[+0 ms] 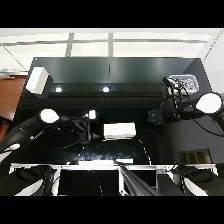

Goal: Fold the box and place the chain.

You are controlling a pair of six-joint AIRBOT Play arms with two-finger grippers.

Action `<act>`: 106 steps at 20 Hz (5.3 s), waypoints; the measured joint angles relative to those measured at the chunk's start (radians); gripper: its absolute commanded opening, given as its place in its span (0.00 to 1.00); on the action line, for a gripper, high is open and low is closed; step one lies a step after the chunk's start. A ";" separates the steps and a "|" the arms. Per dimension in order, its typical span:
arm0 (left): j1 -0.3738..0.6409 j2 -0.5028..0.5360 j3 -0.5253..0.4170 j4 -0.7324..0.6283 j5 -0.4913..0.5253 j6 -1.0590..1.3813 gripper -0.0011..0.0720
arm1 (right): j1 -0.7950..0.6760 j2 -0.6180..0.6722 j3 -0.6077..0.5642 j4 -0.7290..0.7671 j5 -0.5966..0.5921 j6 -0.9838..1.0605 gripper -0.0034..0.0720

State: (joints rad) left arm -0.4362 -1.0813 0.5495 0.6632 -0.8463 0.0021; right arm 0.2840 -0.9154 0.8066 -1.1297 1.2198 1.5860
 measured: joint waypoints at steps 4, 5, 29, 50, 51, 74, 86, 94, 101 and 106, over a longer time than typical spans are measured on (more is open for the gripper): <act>0.045 0.067 0.005 0.019 -0.063 -0.097 0.99 | -0.001 0.002 0.000 -0.009 -0.017 0.004 0.08; 0.047 0.073 0.011 0.017 -0.072 -0.113 0.99 | -0.001 0.002 0.000 -0.010 -0.022 0.004 0.08; -0.302 -0.157 0.158 -0.106 0.256 -0.163 0.99 | -0.001 0.002 0.000 -0.013 -0.075 0.004 0.08; -0.326 -0.259 0.167 -0.093 0.259 -0.140 0.98 | -0.001 0.002 0.000 -0.011 -0.080 0.005 0.08; -0.332 -0.264 0.167 -0.092 0.261 -0.140 0.97 | -0.001 0.002 0.000 -0.011 -0.080 0.005 0.08; 0.462 -0.016 0.187 0.586 -0.232 -0.826 0.47 | -0.001 0.002 0.000 -0.008 -0.083 -0.001 0.08; 1.162 -0.057 0.186 0.369 -0.025 -0.616 0.47 | -0.001 0.002 0.000 -0.006 -0.108 -0.011 0.08; 1.161 -0.167 0.188 0.249 0.177 -0.358 0.47 | -0.001 0.002 0.000 -0.005 -0.106 0.003 0.08; 1.085 -0.229 0.190 0.105 0.249 -0.242 0.47 | -0.001 0.002 0.000 -0.005 -0.105 0.027 0.08; 1.013 -0.243 0.190 0.084 0.319 -0.222 0.47 | -0.001 0.002 0.000 -0.006 -0.105 0.030 0.08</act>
State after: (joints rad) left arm 0.5766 -1.3247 0.7395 0.7471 -0.5274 -0.2199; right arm 0.2829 -0.9131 0.8066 -1.1358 1.1149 1.6161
